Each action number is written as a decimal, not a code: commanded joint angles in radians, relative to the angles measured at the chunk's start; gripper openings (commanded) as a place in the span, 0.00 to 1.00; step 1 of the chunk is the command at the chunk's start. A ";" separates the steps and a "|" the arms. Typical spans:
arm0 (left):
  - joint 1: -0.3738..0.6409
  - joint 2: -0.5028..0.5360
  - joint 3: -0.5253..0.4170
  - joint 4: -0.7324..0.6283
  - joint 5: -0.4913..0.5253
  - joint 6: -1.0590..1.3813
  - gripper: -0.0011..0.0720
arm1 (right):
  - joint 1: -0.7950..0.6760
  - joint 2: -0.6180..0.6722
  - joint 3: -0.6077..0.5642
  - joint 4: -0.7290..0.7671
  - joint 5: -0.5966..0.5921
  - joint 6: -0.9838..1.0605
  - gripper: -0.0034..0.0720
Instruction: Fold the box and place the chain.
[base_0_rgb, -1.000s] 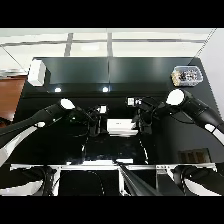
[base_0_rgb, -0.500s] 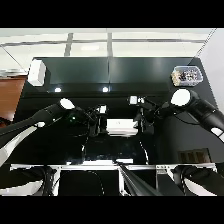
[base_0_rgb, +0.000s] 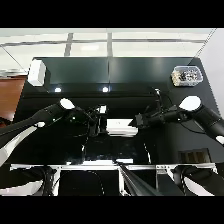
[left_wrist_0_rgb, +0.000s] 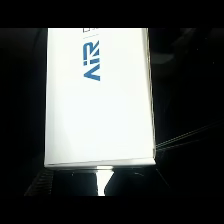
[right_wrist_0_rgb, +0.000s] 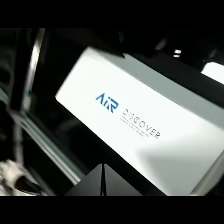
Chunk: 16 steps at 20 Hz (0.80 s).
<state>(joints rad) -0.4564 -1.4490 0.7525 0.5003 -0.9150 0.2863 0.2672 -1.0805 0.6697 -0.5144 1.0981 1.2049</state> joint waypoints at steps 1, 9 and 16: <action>0.001 -0.001 0.001 0.000 0.001 0.001 0.48 | -0.003 -0.011 -0.075 0.147 -0.130 0.164 0.06; 0.001 -0.001 0.001 0.000 0.001 0.000 0.48 | 0.024 -0.097 -0.076 0.076 -0.076 0.179 0.06; 0.001 -0.001 0.001 0.000 0.001 0.000 0.48 | 0.024 -0.100 -0.076 -0.045 -0.116 0.195 0.06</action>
<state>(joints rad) -0.4568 -1.4494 0.7525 0.5030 -0.9184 0.2890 0.2901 -1.1759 0.5953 -0.4995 1.0058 1.3926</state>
